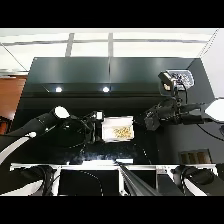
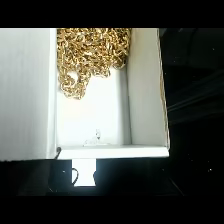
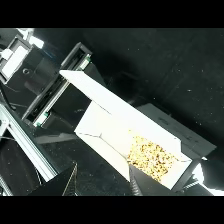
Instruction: Fold the box and place the chain.
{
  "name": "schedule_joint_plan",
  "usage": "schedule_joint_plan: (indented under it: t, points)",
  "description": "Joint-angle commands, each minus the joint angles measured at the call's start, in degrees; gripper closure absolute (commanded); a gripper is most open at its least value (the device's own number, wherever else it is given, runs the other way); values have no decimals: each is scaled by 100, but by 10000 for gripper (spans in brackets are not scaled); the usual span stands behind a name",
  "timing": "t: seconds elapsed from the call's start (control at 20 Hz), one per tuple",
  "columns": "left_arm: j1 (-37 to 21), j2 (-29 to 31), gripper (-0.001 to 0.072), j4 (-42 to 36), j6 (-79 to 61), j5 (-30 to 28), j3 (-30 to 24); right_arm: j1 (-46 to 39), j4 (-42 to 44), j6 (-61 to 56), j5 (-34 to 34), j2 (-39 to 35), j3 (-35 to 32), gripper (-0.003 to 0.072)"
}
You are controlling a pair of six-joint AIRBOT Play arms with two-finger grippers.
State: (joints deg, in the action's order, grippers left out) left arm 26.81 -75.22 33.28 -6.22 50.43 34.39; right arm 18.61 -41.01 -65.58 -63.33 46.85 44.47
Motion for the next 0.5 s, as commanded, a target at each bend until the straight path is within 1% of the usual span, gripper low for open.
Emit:
schedule_joint_plan:
  t: [0.0, 0.2, 0.3, 0.45]
  points:
    - [24, -4, 1, -35, 46, -96, 7, -4, 2, 0, -2, -4, 4, 293]
    - [24, -4, 3, -118, -26, -90, 7, -4, -4, 0, -2, -4, 4, 293]
    - [24, -4, 4, -177, -376, -92, 7, -4, -4, 0, -2, -4, 4, 292]
    - [24, -4, 3, -575, -651, -96, 7, -4, -4, 0, -4, -4, 4, 293]
